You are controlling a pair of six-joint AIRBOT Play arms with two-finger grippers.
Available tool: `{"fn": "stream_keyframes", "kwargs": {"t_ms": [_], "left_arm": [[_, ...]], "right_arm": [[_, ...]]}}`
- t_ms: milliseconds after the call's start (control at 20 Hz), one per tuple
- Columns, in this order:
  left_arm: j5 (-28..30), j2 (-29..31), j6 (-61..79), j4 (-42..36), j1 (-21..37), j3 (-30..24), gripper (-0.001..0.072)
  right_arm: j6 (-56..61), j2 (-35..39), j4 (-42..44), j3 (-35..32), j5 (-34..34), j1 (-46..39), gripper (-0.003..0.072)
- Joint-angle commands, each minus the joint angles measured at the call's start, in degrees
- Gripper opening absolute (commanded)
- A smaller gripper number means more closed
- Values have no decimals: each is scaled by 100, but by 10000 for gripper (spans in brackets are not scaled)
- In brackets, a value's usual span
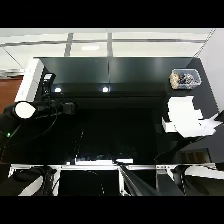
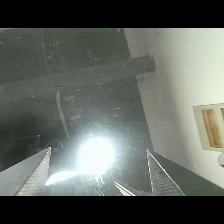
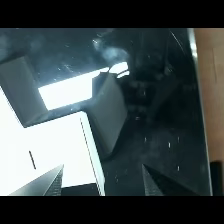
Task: Fold the box and place the chain.
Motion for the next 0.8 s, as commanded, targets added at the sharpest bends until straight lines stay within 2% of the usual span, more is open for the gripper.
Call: {"fn": "stream_keyframes", "kwargs": {"t_ms": [0, 50, 100, 150, 200, 250, 350, 450, 650, 750], "left_arm": [[7, -11, -2, -13, -2, 4, 708], [11, -28, -2, -13, -2, 4, 708], [4, -46, -2, -13, -2, 4, 708], [2, -59, -2, -20, -2, 4, 708], [2, -74, -2, -81, -2, 4, 708], [4, -79, 0, -105, -2, 4, 707], [4, -81, 0, -105, -2, 4, 707], [11, -81, 2, -101, -2, 4, 707], [264, -81, 4, -101, -2, 4, 707], [317, -81, 4, -116, -2, 4, 707]], "right_arm": [[-601, -197, 85, 55, -131, 173, 543], [-612, -238, 103, 57, -127, 238, 543], [-612, -275, 103, 61, -92, 304, 496], [-610, -282, 79, 63, -90, 367, 337], [-601, -282, 46, 72, -59, 415, 147], [-592, -280, -46, 85, 72, 455, 5], [-588, -260, -109, 92, 372, 494, 6], [-505, -195, 245, 92, 570, 586, 11], [-177, 101, 1840, -20, 841, 909, 10], [-136, 398, 2739, -501, 734, 1088, 10]]}}
